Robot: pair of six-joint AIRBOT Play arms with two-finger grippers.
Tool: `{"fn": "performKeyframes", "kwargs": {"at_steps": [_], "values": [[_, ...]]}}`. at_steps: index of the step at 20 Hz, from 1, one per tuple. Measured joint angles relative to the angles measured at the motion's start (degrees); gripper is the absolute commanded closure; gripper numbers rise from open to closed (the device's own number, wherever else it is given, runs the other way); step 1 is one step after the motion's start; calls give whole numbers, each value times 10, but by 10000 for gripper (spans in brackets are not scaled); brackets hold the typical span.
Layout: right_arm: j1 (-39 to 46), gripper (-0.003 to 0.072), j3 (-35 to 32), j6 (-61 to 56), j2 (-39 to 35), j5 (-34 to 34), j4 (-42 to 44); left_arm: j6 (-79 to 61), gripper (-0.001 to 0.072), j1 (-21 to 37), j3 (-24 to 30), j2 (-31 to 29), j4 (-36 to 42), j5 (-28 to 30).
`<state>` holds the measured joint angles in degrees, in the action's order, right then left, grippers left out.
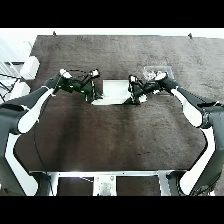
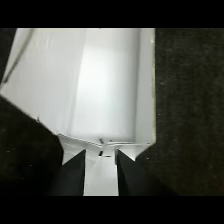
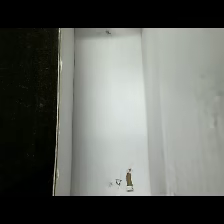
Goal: Fold the box and place the chain.
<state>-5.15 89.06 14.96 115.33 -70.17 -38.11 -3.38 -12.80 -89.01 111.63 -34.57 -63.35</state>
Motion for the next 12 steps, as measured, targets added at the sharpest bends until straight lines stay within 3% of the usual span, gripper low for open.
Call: {"fn": "performKeyframes", "kwargs": {"at_steps": [2,7,12], "values": [[0,192,0,0,0,0,0,2,689,7,0,0,0,-18],[0,192,0,1,0,-1,0,21,693,13,-3,-13,1,-50],[0,192,0,1,0,-1,0,147,695,14,-1,-77,-17,-12]]}}
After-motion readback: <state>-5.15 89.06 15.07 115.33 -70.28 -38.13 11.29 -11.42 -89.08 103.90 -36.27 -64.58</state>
